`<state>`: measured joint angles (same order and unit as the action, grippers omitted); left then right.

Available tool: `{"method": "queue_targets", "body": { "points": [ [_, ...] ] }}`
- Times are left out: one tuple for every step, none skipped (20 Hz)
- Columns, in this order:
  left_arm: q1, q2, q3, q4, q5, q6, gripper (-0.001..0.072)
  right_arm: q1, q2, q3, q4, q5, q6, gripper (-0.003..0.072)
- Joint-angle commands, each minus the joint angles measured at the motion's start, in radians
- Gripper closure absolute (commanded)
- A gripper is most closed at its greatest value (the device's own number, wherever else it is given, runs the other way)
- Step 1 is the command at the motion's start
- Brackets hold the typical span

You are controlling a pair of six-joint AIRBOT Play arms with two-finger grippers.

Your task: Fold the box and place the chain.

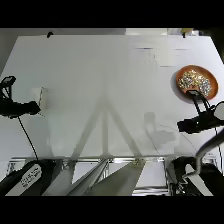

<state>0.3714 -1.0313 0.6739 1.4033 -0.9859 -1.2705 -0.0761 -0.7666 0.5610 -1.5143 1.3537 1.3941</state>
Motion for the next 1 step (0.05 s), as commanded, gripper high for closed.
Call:
{"method": "queue_targets", "body": {
  "points": [
    [0.001,0.072,0.000,0.000,-0.010,-0.013,0.0008,-0.001,0.001,0.000,0.000,0.000,0.000,0.0665]
  ]
}}
